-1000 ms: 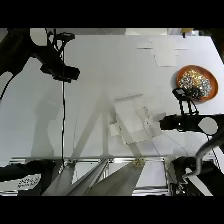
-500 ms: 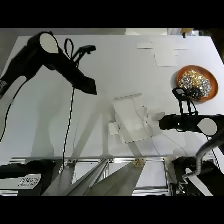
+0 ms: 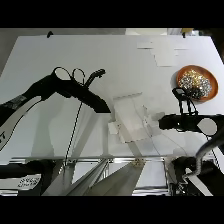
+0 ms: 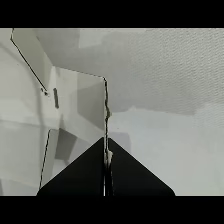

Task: Fold the box and place the chain.

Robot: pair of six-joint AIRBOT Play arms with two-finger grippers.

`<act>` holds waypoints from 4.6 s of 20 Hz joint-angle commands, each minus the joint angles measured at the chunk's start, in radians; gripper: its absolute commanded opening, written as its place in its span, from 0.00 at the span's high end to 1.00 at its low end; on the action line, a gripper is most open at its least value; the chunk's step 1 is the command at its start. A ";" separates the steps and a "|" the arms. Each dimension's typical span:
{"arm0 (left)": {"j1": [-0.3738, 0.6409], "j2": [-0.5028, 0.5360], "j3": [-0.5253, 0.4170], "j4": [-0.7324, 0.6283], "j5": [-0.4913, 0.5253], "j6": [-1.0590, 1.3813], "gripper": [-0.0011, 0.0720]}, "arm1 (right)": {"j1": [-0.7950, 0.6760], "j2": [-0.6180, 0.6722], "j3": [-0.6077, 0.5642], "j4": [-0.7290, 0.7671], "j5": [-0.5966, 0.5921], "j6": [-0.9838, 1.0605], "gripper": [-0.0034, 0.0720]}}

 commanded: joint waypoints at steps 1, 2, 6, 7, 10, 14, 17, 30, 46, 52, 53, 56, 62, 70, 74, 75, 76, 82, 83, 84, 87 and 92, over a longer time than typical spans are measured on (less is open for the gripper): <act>-0.036 -0.014 -0.040 -0.043 0.136 0.106 0.33 | 0.001 0.001 0.000 0.018 0.000 0.000 0.93; -0.053 -0.024 -0.040 -0.048 0.165 0.107 0.23 | 0.001 0.001 0.000 0.019 0.001 0.000 0.93; -0.100 -0.080 -0.040 -0.115 0.244 0.148 0.20 | 0.001 0.001 0.000 0.018 0.001 0.000 0.93; -0.107 -0.089 -0.040 -0.149 0.258 0.168 0.20 | 0.001 0.000 0.000 0.018 0.001 0.000 0.93; -0.121 -0.102 -0.040 -0.217 0.306 0.215 0.20 | 0.001 0.001 0.000 0.018 0.001 0.000 0.93; -0.124 -0.103 -0.040 -0.203 0.304 0.233 0.24 | 0.001 0.001 0.000 0.018 0.000 -0.001 0.93; -0.124 -0.103 -0.040 -0.185 0.263 0.240 0.50 | 0.001 0.001 0.000 0.018 0.000 -0.001 0.93; -0.124 -0.103 -0.040 -0.118 0.214 0.317 0.73 | 0.001 0.001 0.000 0.017 -0.005 -0.001 0.93; -0.125 -0.101 0.154 0.251 0.025 0.309 0.98 | 0.001 0.014 0.076 0.098 0.032 -0.109 0.49; -0.200 -0.101 0.154 0.312 0.142 0.365 0.98 | 0.001 0.085 0.126 0.082 0.040 -0.238 0.49; -0.217 -0.101 0.154 0.307 0.196 0.364 0.98 | 0.001 0.092 0.126 0.081 0.045 -0.259 0.50; -0.255 -0.101 0.154 0.285 0.298 0.364 0.98 | 0.001 0.095 0.126 0.080 0.074 -0.291 0.50; -0.267 -0.102 0.153 0.289 0.287 0.364 0.98 | 0.001 0.095 0.126 0.043 0.089 -0.299 0.50; -0.268 -0.099 0.154 0.291 0.287 0.364 0.98 | 0.001 0.095 0.126 0.040 0.090 -0.378 0.50; -0.268 -0.084 0.154 0.320 0.291 0.364 0.98 | 0.001 0.095 0.126 0.040 0.090 -0.403 0.51; -0.268 -0.084 0.154 0.336 0.280 0.364 0.98 | 0.001 0.095 0.126 0.040 0.090 -0.418 0.51; -0.268 -0.084 0.154 0.341 0.269 0.364 0.98 | 0.001 0.095 0.126 0.040 0.090 -0.433 0.51; -0.268 -0.088 0.154 0.351 0.253 0.365 0.98 | 0.001 0.095 0.126 0.041 0.092 -0.459 0.50; -0.268 -0.090 0.154 0.351 0.253 0.367 0.98 | 0.001 0.095 0.126 0.041 0.092 -0.459 0.50; -0.268 -0.091 0.154 0.351 0.253 0.367 0.98 | 0.001 0.095 0.126 0.040 0.093 -0.459 0.50; -0.268 -0.091 0.154 0.351 0.253 0.367 0.98 | 0.001 0.095 0.126 0.043 0.111 -0.472 0.51; -0.268 -0.089 0.154 0.351 0.236 0.431 0.98 | 0.001 0.095 0.126 0.052 0.134 -0.509 0.51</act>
